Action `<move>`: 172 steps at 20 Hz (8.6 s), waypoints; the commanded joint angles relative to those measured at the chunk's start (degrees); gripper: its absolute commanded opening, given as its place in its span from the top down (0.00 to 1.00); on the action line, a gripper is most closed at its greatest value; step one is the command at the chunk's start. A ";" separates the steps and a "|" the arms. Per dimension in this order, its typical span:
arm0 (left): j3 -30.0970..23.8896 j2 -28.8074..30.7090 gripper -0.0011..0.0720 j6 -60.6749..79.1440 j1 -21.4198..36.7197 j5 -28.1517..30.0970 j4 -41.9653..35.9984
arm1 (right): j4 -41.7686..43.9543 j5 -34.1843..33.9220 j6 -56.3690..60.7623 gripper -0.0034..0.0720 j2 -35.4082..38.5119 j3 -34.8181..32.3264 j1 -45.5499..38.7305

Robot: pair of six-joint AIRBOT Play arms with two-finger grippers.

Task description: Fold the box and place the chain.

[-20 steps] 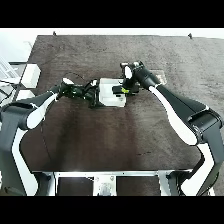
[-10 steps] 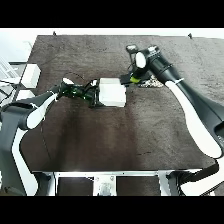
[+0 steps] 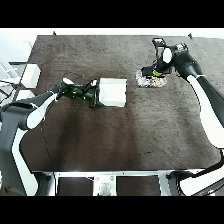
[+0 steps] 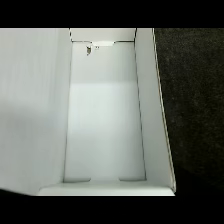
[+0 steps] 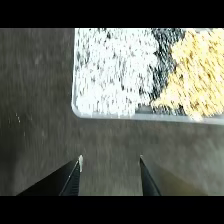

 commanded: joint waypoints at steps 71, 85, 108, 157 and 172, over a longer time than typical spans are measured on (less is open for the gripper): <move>-0.02 0.00 0.46 -0.09 0.02 -0.09 0.00 | 0.85 -7.43 -12.92 0.94 32.02 0.83 6.69; -0.02 0.00 0.46 -0.11 0.02 -0.09 0.00 | 0.83 -1.27 -14.05 0.94 32.65 -9.81 8.59; -0.02 0.00 0.46 -0.11 0.02 -0.11 0.00 | 1.49 -16.39 -7.82 0.52 28.48 -38.80 0.33; -0.02 0.00 0.46 -0.11 0.02 -0.09 0.00 | 11.98 -21.44 -11.08 0.94 34.64 -34.18 3.32; -0.02 0.00 0.46 -0.11 0.02 -0.09 0.00 | 10.99 -35.58 -11.32 0.94 36.13 -22.91 18.34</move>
